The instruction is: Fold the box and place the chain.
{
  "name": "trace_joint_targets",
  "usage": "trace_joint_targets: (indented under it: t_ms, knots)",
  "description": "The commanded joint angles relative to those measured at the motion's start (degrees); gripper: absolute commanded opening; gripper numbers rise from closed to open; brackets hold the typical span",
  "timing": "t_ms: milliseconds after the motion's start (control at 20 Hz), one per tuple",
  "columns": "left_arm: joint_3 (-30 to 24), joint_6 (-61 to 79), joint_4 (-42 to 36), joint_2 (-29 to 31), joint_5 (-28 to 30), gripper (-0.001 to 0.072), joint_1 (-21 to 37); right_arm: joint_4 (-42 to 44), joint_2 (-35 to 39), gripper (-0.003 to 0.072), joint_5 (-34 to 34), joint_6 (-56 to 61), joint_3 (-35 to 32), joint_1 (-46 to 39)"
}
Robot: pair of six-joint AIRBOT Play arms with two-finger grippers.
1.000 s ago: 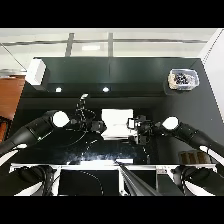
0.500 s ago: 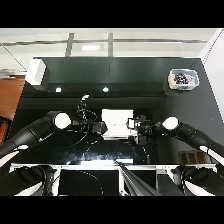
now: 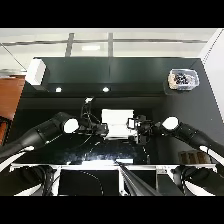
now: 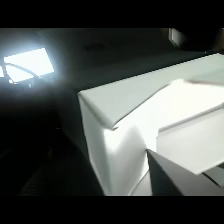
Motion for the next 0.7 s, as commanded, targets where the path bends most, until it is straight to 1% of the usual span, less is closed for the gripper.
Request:
trace_joint_targets:
  t_ms: [0,100,200,250,300,350,550,650]
  knots:
    - [5.62,-9.6,8.92,-4.9,-5.27,0.0596,-2.05,0.02,-0.04,0.0444,-0.04,0.02,-0.02,0.02]
    - [9.4,-12.5,12.92,-7.85,-11.56,0.0594,-2.93,0.02,-0.02,0.0444,-0.04,0.02,-0.02,0.02]
    - [11.91,-14.8,16.44,-9.49,-14.82,0.0589,-4.37,0.02,-0.02,0.0444,-0.04,0.02,-0.02,0.02]
    - [12.52,-15.85,16.57,-9.75,-14.88,0.0513,-4.83,0.02,-0.04,0.0444,-0.02,0.02,-0.02,0.0]
    - [13.0,-16.52,16.31,-9.81,-14.49,0.0401,-5.05,0.02,-0.04,0.0444,-0.02,0.02,-0.02,0.02]
    - [13.38,-16.52,15.96,-9.84,-14.27,0.0347,-5.07,0.02,-0.02,0.0444,-0.02,0.02,-0.02,0.02]
    - [15.13,-19.06,15.91,-10.84,-15.32,0.0347,-5.22,0.02,-0.04,0.0444,-0.02,0.02,-0.02,0.02]
    - [17.68,-19.04,16.24,-12.98,-18.08,0.0347,-6.08,0.02,-0.04,0.0444,-0.02,0.02,-0.02,0.02]
